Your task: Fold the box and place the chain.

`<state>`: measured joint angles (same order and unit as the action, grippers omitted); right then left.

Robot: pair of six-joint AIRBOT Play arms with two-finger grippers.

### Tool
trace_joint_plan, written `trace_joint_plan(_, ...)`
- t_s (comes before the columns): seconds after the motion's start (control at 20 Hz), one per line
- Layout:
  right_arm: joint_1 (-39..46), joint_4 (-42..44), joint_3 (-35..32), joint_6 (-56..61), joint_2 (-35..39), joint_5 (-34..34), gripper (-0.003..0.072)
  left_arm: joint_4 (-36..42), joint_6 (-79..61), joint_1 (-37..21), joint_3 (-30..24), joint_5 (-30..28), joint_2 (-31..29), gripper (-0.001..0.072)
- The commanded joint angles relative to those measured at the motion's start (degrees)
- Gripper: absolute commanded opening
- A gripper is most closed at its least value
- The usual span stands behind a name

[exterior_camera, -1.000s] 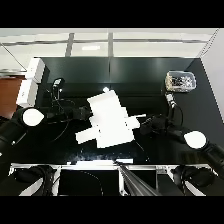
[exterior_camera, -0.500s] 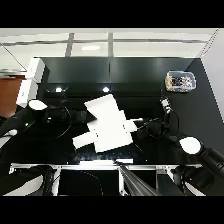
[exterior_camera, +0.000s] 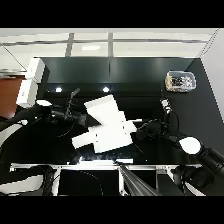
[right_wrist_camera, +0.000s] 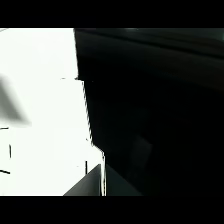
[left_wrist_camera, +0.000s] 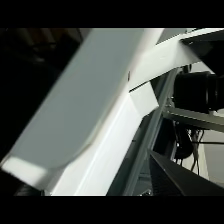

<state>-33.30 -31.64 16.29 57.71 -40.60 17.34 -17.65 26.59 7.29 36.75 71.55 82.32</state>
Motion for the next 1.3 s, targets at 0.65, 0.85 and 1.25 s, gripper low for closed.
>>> trace_joint_plan(0.65, 0.0, 0.1, 0.0, 0.8, 0.0, 0.6, 0.0017, -9.5, -7.1, -0.5, 1.2, 6.8, 2.8, 0.0165)
trace_joint_plan(0.85, 0.0, 0.0, 0.0, 0.8, 0.0, 2.7, 0.0017, -6.5, -7.1, -0.5, 1.2, 6.3, 2.8, 0.0165)
trace_joint_plan(1.25, 0.0, 0.0, 0.0, 0.8, 0.0, 3.4, 0.0017, -5.9, -7.1, -0.5, 2.0, 6.8, 2.8, 0.0165)
